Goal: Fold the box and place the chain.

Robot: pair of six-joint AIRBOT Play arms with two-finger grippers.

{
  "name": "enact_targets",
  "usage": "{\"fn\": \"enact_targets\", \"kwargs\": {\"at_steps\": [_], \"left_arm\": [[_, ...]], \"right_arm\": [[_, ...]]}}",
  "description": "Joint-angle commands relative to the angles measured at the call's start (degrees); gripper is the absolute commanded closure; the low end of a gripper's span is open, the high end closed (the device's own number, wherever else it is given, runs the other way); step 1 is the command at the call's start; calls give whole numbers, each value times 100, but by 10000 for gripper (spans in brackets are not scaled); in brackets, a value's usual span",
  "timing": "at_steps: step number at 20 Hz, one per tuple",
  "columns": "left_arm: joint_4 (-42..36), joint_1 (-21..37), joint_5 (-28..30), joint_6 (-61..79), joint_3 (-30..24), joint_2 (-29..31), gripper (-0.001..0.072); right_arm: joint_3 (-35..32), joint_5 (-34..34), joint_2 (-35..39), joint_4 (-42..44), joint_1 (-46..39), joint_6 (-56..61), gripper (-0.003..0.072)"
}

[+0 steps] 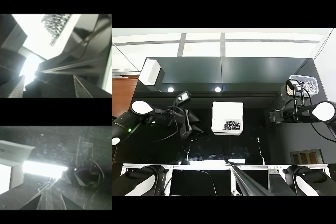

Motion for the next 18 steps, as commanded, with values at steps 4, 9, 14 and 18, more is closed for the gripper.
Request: {"fn": "enact_targets", "kwargs": {"at_steps": [4, 9, 14, 18], "left_arm": [[-133, -186, 501, 1414, -7, -398, -4], [-131, -192, 431, 1853, -7, -754, -4], [262, -741, 682, 2129, -4, -977, -4], [199, -1104, 1434, 2122, 0, -1106, -3]], "right_arm": [[-4, -37, 0, 2, 0, 15, 391], [-4, -107, 0, 4, 0, 15, 391], [-4, -125, 0, 7, 0, 15, 391], [-4, -118, 0, 7, 0, 17, 391]]}}
